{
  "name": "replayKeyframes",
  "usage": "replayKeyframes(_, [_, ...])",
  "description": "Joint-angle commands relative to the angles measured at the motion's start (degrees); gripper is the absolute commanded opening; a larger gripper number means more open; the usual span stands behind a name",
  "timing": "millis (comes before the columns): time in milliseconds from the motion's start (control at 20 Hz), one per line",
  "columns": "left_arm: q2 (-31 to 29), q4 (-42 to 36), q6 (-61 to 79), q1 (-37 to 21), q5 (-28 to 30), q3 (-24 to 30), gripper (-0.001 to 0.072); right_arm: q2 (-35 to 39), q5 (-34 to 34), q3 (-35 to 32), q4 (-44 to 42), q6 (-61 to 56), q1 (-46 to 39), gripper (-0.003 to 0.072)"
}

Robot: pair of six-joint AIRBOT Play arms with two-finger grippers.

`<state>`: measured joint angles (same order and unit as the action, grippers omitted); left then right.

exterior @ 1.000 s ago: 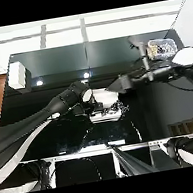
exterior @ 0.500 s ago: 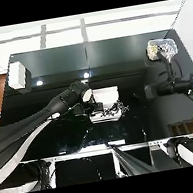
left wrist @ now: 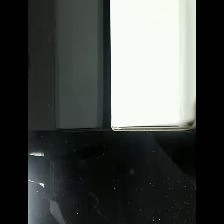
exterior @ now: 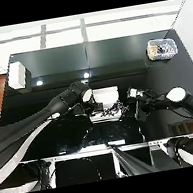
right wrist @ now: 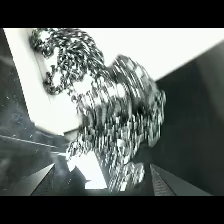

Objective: Fold the box and place the chain.

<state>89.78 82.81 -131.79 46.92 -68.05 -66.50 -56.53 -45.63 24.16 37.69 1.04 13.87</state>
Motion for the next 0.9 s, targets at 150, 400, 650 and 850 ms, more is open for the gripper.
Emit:
replayKeyframes(150, [-0.02,0.02,0.02,-0.02,-0.09,0.0,0.0033,-9.86,2.54,3.72,-1.01,13.33,4.9,0.072])
replayKeyframes(400, [-0.02,0.02,0.02,-0.02,-0.07,0.0,0.0032,-10.88,7.02,3.72,-1.05,12.83,4.81,0.072])
replayKeyframes(650, [-0.02,0.02,0.02,-0.02,-0.09,0.0,0.0033,-11.47,7.72,3.76,-1.01,10.58,4.7,0.0016])
replayKeyframes(850, [-0.02,0.02,0.04,-0.02,-0.15,0.0,0.0033,-7.8,8.83,3.78,3.67,0.37,4.68,0.0015])
